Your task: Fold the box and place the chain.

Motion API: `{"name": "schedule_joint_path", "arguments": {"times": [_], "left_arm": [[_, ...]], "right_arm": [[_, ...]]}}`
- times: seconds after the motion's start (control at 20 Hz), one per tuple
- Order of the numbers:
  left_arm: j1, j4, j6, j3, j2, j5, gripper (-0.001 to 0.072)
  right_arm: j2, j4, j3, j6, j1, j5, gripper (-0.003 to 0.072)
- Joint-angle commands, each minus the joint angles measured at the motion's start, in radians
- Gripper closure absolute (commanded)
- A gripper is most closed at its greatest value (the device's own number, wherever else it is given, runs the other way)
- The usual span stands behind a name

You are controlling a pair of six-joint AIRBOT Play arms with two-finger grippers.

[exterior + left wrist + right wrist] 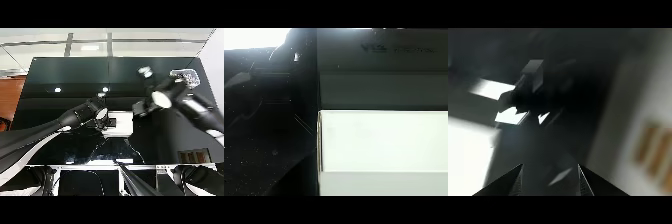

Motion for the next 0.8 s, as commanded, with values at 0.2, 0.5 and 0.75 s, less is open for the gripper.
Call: {"name": "schedule_joint_path", "arguments": {"times": [0.2,0.5,0.75], "left_arm": [[0.0,0.0,0.0,0.0,0.0,-0.002,0.068],[0.0,0.0,0.0,0.0,0.0,-0.002,0.0679],[0.002,0.0,0.0,0.0,0.0,-0.002,0.068]], "right_arm": [[-0.003,-0.076,-0.039,-0.13,-0.421,-0.336,0.0068],[-0.347,0.33,0.155,-0.079,-0.732,-0.423,0.0068],[-0.581,0.37,0.446,0.114,-0.826,-0.23,0.0081]]}}
